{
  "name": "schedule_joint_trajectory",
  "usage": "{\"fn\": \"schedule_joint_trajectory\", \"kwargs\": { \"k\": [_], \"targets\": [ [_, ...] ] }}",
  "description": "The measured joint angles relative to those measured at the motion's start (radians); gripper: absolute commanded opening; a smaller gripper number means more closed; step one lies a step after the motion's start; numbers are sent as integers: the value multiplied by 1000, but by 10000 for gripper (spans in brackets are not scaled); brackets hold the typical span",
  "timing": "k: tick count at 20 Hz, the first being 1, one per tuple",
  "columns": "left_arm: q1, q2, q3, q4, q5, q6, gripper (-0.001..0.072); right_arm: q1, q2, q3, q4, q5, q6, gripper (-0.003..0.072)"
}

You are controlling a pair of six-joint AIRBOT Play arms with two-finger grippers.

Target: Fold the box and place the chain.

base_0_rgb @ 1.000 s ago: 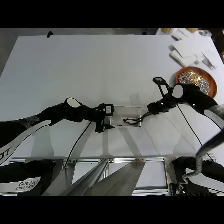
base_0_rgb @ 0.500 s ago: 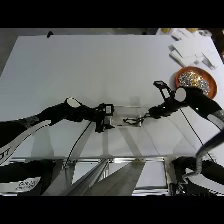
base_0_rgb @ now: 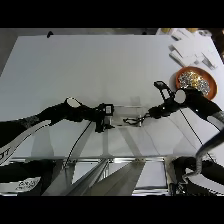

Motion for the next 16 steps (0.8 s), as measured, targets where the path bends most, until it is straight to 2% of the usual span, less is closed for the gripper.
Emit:
{"fn": "schedule_joint_trajectory", "kwargs": {
  "k": [1,3,5,11,16],
  "targets": [
    [0,0,0,0,0,0,111,0,0,0,-6,1,8,152],
    [0,0,0,0,0,0,111,0,0,0,-31,3,33,46],
    [0,0,0,0,0,0,111,1,0,0,-47,8,51,20],
    [0,0,0,0,0,0,111,53,63,-1,-76,40,57,19],
    [0,0,0,0,0,0,111,149,257,-2,-81,98,26,20]
  ]
}}
